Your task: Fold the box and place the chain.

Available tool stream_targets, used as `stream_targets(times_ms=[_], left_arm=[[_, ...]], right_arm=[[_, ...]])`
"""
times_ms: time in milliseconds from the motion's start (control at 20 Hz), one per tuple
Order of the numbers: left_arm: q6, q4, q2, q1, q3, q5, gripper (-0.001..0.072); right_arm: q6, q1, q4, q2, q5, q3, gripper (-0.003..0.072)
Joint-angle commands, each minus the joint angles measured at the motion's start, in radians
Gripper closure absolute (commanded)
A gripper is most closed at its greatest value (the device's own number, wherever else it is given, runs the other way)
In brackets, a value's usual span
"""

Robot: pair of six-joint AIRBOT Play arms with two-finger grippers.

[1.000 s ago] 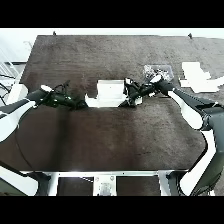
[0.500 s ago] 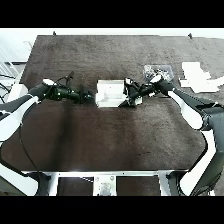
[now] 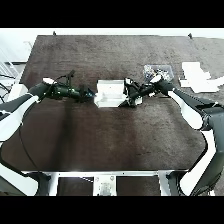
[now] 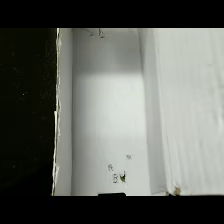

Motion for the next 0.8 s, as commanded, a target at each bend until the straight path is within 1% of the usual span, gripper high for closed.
stream_targets(times_ms=[0, 100, 150, 400, 650, 750], left_arm=[[-0.001, -0.008, 0.000, -0.017, 0.001, 0.006, 0.0393], [-0.001, -0.009, 0.000, -0.026, 0.001, 0.008, 0.0395], [0.000, -0.010, 0.000, -0.026, 0.001, 0.008, 0.0424], [-0.013, -0.001, 0.002, -0.026, 0.034, -0.004, 0.0423], [-0.113, 0.132, 0.003, -0.068, 0.075, -0.004, 0.0423], [-0.163, 0.168, 0.006, -0.090, 0.076, 0.015, 0.0423]], right_arm=[[0.000, 0.001, 0.000, -0.001, 0.000, 0.000, 0.0183], [0.000, 0.001, 0.000, -0.001, 0.000, 0.000, 0.0183], [0.000, 0.001, 0.000, -0.001, 0.000, 0.000, 0.0183], [0.000, 0.001, 0.000, -0.001, 0.000, 0.000, 0.0183], [0.000, 0.001, 0.000, -0.001, 0.000, 0.000, 0.0183], [0.000, 0.001, 0.000, -0.001, 0.000, 0.000, 0.0183]])
